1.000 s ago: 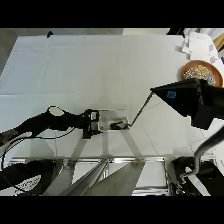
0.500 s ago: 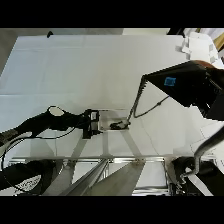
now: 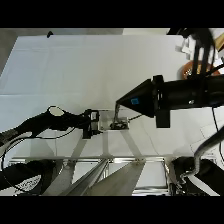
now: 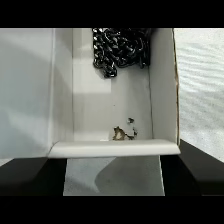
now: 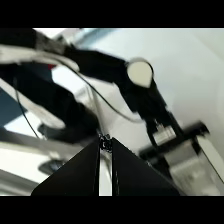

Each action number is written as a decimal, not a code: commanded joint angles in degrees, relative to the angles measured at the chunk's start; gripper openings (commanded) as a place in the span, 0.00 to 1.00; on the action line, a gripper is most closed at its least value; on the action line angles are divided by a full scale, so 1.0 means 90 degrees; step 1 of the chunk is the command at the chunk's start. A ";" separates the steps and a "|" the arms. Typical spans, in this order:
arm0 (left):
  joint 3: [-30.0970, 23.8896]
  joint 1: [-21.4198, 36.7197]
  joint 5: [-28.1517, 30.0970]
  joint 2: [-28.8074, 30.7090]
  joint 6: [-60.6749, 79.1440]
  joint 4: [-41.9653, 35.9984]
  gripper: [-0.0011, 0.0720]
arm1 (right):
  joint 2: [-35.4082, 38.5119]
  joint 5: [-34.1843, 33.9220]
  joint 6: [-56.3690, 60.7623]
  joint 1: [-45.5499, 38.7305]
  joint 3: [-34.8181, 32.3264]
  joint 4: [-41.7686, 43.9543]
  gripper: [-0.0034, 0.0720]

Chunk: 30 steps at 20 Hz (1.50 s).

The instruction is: Fold the box and place the chain.

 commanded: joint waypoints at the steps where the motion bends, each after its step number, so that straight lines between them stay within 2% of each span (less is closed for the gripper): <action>1: 0.0002 0.0005 0.0000 0.0002 0.0000 0.0000 0.36 | -0.0141 0.0279 0.0296 0.0342 -0.0010 -0.1846 0.06; 3: 0.0002 0.0005 0.0002 0.0002 0.0002 0.0000 0.36 | -0.0255 0.0199 0.0335 0.0432 -0.0061 -0.2273 0.06; 8: 0.0002 0.0005 0.0002 0.0002 0.0002 0.0000 0.36 | -0.0918 -0.0444 0.0328 0.0818 -0.0634 -0.2268 0.06; 14: 0.0002 0.0005 0.0000 0.0002 0.0000 0.0000 0.36 | -0.1938 -0.0544 0.0330 0.1280 -0.0663 -0.2334 0.06; 18: 0.0002 0.0005 0.0002 0.0002 0.0002 0.0000 0.36 | -0.2157 -0.0634 0.0330 0.1440 -0.0682 -0.2827 0.06; 23: 0.0002 0.0005 0.0002 0.0002 0.0000 0.0000 0.36 | -0.2186 -0.1566 0.0452 0.1484 -0.1299 -0.2982 0.06; 27: 0.0002 0.0005 0.0002 0.0002 0.0002 0.0000 0.36 | -0.2186 -0.1945 0.0459 0.1486 -0.1392 -0.2980 0.07; 28: 0.0002 0.0005 0.0000 0.0002 0.0002 0.0000 0.36 | -0.2186 -0.1948 0.0493 0.1486 -0.1392 -0.2980 0.08; 30: 0.0002 0.0005 0.0000 0.0002 0.0000 0.0000 0.36 | -0.2171 -0.1863 0.0610 0.1486 -0.1392 -0.2975 0.28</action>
